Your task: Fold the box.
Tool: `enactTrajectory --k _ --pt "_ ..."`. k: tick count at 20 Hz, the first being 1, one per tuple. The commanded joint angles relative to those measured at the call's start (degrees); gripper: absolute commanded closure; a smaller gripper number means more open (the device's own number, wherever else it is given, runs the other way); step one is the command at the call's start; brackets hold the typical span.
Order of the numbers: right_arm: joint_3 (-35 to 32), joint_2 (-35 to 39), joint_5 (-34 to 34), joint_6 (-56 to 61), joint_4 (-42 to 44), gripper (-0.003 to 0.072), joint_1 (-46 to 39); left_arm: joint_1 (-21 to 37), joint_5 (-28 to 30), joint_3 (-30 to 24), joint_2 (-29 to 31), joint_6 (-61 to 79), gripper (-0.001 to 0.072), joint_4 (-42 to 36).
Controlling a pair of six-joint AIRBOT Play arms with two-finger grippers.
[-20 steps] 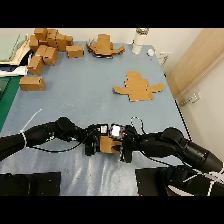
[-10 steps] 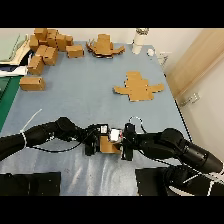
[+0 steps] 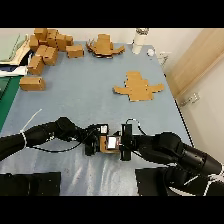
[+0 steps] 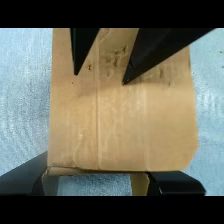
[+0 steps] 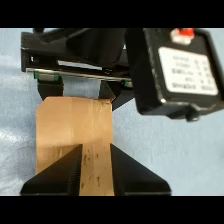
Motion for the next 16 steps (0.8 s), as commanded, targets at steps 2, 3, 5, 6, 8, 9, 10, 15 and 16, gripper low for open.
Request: enactTrajectory --k 2,3,5,6,8,9,10,15,16 --pt "-1.55 0.83 0.87 0.13 -0.66 0.0382 2.73 -0.02 0.0 0.04 -0.04 0.0 0.0238 0.0" --pt "-2.1 1.14 1.62 0.13 -0.68 0.0365 3.54 -0.02 0.0 0.04 -0.04 0.0 0.0238 0.0" --pt "-3.04 1.07 3.74 0.09 -0.68 0.017 4.09 -0.02 0.0 0.04 -0.04 0.0 0.0238 0.0" --pt "-3.17 0.79 4.11 0.09 -0.72 0.017 4.07 -0.02 0.0 0.04 -0.04 0.0 0.0238 0.0" --pt "-3.17 0.59 4.39 0.09 -1.36 0.017 4.07 -0.02 0.0 0.04 -0.04 0.0 0.0238 0.0" --pt "-3.17 0.59 4.37 0.09 -1.4 0.017 4.07 -0.02 0.0 0.04 -0.04 0.0 0.0238 0.0" --pt "-3.17 0.59 4.35 0.09 -1.66 0.017 4.07 -0.02 0.0 0.04 -0.04 0.0 0.0238 0.0" --pt "-3.17 -1.29 4.13 0.09 -1.77 0.0168 4.07 -0.02 0.0 0.04 -0.04 0.0 0.0238 0.0" --pt "-3.15 -2.16 4.13 0.09 -1.81 0.0168 4.07 -0.02 0.0 0.04 -0.04 0.0 0.0238 0.0"
